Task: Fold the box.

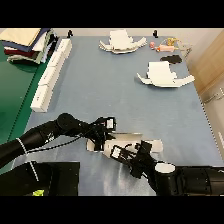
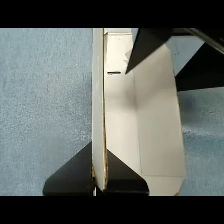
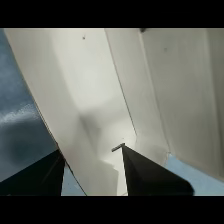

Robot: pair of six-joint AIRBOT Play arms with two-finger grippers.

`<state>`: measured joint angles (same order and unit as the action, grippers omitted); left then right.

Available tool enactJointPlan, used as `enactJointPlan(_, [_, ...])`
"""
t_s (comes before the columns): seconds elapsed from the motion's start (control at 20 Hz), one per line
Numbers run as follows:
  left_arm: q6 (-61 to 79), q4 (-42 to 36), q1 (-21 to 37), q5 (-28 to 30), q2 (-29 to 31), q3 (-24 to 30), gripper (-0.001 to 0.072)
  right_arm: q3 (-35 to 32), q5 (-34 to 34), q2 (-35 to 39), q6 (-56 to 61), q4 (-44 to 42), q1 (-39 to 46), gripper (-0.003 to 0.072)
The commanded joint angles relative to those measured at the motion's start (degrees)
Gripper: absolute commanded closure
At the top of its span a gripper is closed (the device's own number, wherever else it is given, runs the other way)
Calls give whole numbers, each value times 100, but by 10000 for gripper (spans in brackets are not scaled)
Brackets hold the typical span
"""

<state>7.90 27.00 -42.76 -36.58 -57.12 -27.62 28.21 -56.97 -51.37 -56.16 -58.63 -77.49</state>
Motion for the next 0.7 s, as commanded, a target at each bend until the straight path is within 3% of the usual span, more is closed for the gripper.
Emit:
enactJointPlan(0.0, [2,0,-2,2,-2,-7,696,24,-413,44,955,315,-11,166])
enactJointPlan(0.15, [2,0,-2,2,-2,-7,697,151,-1012,44,1578,181,-11,161])
enactJointPlan(0.25, [2,0,-2,2,-2,-7,697,291,-1272,44,1725,229,-9,120])
enactJointPlan(0.3, [2,0,-2,2,-2,-7,696,356,-1399,46,1725,271,-9,-32])
enactJointPlan(0.5, [2,0,-2,2,-2,-7,696,350,-1397,326,1263,289,-9,-34])
enactJointPlan(0.65, [2,0,-2,2,-2,-4,696,-162,-868,817,876,280,138,-34])
